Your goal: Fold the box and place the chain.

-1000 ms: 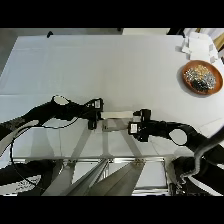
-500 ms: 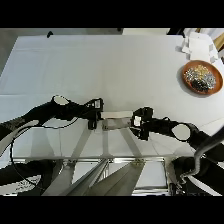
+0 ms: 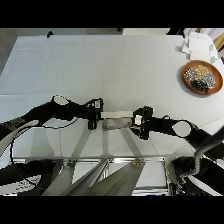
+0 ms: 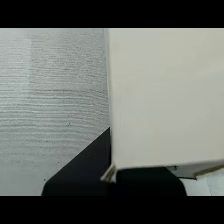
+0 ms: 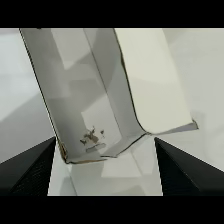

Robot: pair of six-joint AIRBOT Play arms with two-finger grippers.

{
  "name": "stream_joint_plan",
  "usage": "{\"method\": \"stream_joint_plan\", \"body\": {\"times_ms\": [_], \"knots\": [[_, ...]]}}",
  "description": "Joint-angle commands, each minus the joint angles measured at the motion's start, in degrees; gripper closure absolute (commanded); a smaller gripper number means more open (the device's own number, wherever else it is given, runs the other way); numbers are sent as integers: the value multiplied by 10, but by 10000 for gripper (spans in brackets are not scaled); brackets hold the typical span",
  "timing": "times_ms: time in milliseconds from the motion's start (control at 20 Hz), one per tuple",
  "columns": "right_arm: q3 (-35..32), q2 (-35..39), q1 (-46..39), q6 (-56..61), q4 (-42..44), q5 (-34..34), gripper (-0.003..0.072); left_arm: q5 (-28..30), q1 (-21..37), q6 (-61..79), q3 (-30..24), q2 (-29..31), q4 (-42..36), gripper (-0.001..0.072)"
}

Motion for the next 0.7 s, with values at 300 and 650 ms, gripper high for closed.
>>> {"method": "stream_joint_plan", "body": {"times_ms": [300, 650], "knots": [[26, -33, -50, -46, 39, 56, -2, 0, 0, 0, 0, 0, 0, 699], [58, -96, -53, -105, 64, 104, -2, 0, 0, 0, 0, 0, 0, 699]]}}
